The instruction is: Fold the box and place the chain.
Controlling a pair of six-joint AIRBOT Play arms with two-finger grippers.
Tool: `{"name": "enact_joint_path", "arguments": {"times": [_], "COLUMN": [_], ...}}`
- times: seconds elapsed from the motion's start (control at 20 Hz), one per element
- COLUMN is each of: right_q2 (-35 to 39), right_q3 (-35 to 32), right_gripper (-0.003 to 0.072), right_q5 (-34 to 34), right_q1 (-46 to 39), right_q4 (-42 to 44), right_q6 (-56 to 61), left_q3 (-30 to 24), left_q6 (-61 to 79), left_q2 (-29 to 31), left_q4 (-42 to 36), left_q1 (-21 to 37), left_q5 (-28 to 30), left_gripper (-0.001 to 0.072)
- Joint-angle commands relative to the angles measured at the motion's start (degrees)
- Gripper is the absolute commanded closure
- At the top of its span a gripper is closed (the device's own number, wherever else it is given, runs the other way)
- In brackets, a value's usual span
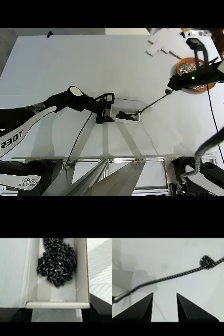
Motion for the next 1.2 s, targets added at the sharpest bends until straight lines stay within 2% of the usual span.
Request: {"name": "enact_joint_path", "arguments": {"times": [0.0, 0.25, 0.6, 1.15], "right_q2": [-10.6, -19.6, -22.0, -24.3], "right_q3": [0.2, 0.2, 0.2, 0.2], "right_gripper": [0.0357, 0.0355, 0.0345, 0.0348], "right_q5": [-1.3, -2.6, -4.0, -7.0], "right_q1": [0.5, 4.4, 4.7, 4.7], "right_q4": [-4.7, -7.1, -9.9, -9.9], "right_q6": [2.3, 2.7, 4.7, 7.6], "left_q3": [0.0, 0.0, 0.0, 0.0], "left_q6": [0.0, 0.0, 0.0, 0.0], "left_q2": [0.0, 0.0, 0.0, 0.0], "left_q4": [0.0, 0.0, 0.0, 0.0], "left_q1": [0.0, 0.0, 0.0, 0.0], "left_q5": [0.0, 0.0, 0.0, 0.0], "left_gripper": [0.0610, 0.0610, 0.0610, 0.0610]}}
